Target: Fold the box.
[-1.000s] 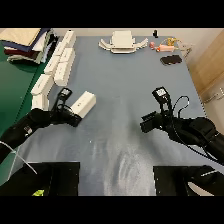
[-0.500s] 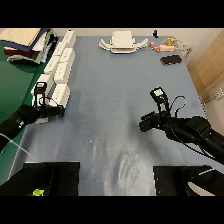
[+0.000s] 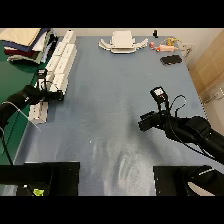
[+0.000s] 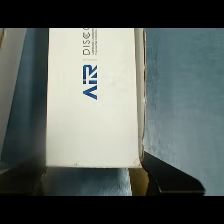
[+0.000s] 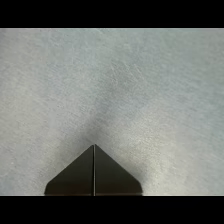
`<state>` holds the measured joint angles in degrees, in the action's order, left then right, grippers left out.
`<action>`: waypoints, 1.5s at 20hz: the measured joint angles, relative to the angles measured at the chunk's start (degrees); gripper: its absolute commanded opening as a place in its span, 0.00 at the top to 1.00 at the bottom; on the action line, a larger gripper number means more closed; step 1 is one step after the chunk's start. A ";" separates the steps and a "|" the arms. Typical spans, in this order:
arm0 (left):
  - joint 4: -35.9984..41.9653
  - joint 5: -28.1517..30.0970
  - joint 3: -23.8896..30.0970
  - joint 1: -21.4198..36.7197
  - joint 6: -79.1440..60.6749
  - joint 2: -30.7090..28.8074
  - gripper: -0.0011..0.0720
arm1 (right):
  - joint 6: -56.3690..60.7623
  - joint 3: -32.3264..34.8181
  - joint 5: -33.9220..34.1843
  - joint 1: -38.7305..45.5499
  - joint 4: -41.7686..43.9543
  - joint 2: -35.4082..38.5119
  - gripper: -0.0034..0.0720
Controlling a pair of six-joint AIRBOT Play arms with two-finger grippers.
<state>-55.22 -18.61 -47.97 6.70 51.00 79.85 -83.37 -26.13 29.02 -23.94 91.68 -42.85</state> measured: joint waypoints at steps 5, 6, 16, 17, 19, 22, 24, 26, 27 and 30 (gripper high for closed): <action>0.09 -1.14 -8.15 0.00 0.00 6.40 0.32 | 0.00 0.00 -0.26 0.00 0.02 -0.04 0.95; 0.09 -1.11 -8.96 0.00 -0.02 7.02 0.32 | 0.00 0.00 -0.28 0.00 0.02 -0.04 0.95; 0.15 -1.81 -10.95 0.00 -1.14 9.99 0.32 | 0.00 0.00 -1.44 0.00 0.02 -0.04 0.95; 0.13 -1.79 -10.95 0.00 -1.27 10.03 0.32 | 0.00 0.00 -1.49 0.00 0.02 -0.04 0.95; 0.15 -1.79 -10.95 0.00 -1.27 10.08 0.32 | 0.00 0.00 -1.51 0.00 0.02 -0.04 0.95; 0.17 -1.86 -10.95 0.02 -0.85 10.14 0.04 | 0.00 0.00 -1.51 0.00 0.02 -0.04 0.95; 0.37 -2.34 -10.97 0.04 -0.04 10.10 0.03 | 0.00 0.00 -1.51 0.00 0.02 -0.04 0.95; 0.33 -3.26 -10.97 0.07 0.55 9.94 0.03 | 0.00 0.00 -1.51 0.00 0.02 -0.04 0.95; 0.20 -4.31 -10.97 0.13 0.81 9.70 0.03 | 0.00 0.00 -1.49 0.00 0.02 -0.04 0.95; -0.26 -8.72 -10.95 0.52 1.25 7.98 0.03 | 0.00 0.00 -0.92 0.00 0.02 -0.04 0.95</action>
<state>-55.48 -27.33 -58.92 7.22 52.25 87.83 -83.37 -26.13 28.10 -23.94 91.70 -42.89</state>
